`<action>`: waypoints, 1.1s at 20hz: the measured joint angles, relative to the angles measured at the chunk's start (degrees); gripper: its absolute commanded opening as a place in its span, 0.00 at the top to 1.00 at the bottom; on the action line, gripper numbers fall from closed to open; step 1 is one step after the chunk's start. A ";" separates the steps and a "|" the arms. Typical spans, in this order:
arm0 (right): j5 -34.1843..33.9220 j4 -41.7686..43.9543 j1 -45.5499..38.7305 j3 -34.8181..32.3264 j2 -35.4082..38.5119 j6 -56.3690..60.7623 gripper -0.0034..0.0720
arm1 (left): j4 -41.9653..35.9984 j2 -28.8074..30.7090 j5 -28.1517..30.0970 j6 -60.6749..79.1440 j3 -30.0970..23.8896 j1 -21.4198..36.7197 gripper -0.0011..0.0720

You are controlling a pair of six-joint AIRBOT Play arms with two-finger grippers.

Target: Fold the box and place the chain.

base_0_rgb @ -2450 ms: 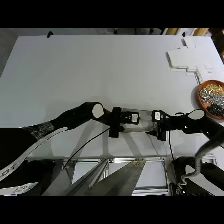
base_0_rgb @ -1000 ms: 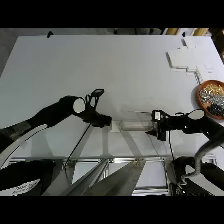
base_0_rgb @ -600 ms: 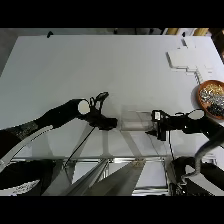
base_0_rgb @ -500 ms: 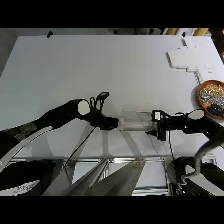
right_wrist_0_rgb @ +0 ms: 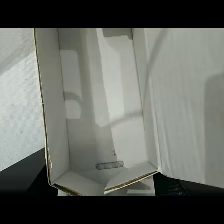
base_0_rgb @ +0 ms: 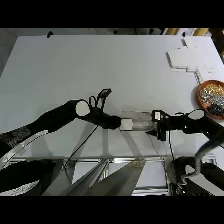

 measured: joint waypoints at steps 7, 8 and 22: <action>0.00 0.00 0.00 0.00 0.00 0.00 0.53 | -0.22 0.09 0.92 0.00 0.79 -0.24 0.75; -0.02 0.00 0.00 0.00 0.00 0.02 0.53 | -0.24 0.09 0.98 0.00 1.18 -0.24 0.75; -0.02 0.00 0.00 0.00 0.00 0.00 0.53 | 7.08 -4.96 -1.49 -6.34 7.76 -3.96 0.60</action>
